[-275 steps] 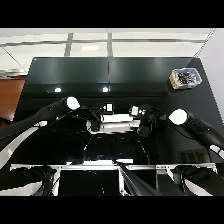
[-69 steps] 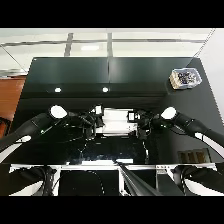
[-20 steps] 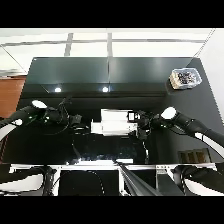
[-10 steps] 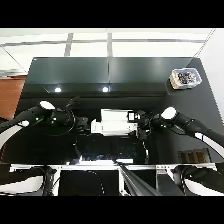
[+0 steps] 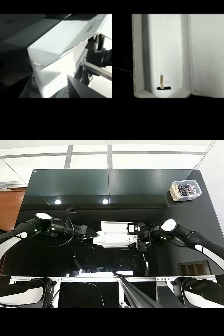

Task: Fold the box and place the chain.

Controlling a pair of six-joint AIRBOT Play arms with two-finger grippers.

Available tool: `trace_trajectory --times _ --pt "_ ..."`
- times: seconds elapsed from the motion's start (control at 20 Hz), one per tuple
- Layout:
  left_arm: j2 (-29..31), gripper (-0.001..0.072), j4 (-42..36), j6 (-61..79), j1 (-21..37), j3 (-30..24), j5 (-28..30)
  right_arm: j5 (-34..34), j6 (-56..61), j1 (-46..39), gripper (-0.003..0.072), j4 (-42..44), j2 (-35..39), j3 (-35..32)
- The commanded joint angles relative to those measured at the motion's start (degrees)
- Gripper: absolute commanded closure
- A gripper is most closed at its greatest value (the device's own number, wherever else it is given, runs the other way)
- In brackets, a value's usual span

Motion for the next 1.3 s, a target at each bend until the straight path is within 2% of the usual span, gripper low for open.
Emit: trace_trajectory --times 0.0,0.1,0.25,0.6,0.8,1.25 --pt "-0.02 0.0193 -1.4 1.03 0.09 0.04 -1.27 0.0 0.02 -0.02 0.0249 0.0 0.04 -0.02" --pt "-0.02 0.0145 -1.79 1.01 -0.07 0.07 -2.16 0.0 0.02 -0.04 0.0249 0.0 0.04 -0.02" --pt "0.04 0.0147 -2.08 0.59 -1.49 0.83 -2.4 0.0 0.02 -0.02 0.0249 0.0 0.04 -0.02" --pt "0.04 0.0147 11.02 -13.05 -7.65 8.98 1.11 0.0 0.02 -0.04 0.0249 0.0 0.04 -0.02" --pt "0.04 0.0147 14.71 -18.8 -10.73 11.89 3.04 0.0 0.02 -0.04 0.0249 0.0 0.04 -0.02" --pt "0.04 0.0148 16.28 -23.61 -13.53 13.2 6.49 0.0 0.02 -0.02 0.0249 0.02 0.04 -0.02"
